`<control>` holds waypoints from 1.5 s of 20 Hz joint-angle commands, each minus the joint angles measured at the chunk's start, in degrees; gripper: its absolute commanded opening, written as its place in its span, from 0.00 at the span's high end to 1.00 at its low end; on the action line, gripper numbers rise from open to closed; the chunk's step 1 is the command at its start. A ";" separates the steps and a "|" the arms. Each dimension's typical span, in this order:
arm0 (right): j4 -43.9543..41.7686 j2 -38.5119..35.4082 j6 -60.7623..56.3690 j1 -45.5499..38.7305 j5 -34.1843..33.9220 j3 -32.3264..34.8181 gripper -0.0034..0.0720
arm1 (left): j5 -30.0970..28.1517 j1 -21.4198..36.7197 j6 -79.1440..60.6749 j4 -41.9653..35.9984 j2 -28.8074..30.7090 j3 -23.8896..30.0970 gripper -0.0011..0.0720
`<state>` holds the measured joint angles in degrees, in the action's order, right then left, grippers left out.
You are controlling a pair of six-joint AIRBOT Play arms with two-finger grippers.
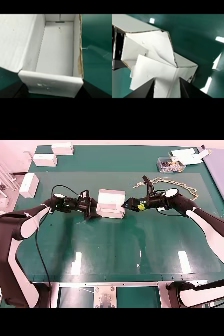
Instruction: Fold the box and place the chain.
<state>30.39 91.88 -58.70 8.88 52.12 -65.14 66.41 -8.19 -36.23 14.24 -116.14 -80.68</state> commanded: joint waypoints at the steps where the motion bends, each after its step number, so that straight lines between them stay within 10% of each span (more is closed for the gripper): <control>1: 1.64 0.04 -1.38 0.28 -0.07 -0.74 0.44 | 0.26 0.02 -0.02 -0.13 0.00 -0.02 0.33; 30: 36.72 6.54 -37.16 11.15 6.10 -17.29 0.47 | 0.24 0.02 -0.02 -0.13 0.00 -0.02 0.32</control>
<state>64.77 97.82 -93.34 19.62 57.74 -81.01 66.78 -8.21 -36.21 14.02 -116.16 -80.66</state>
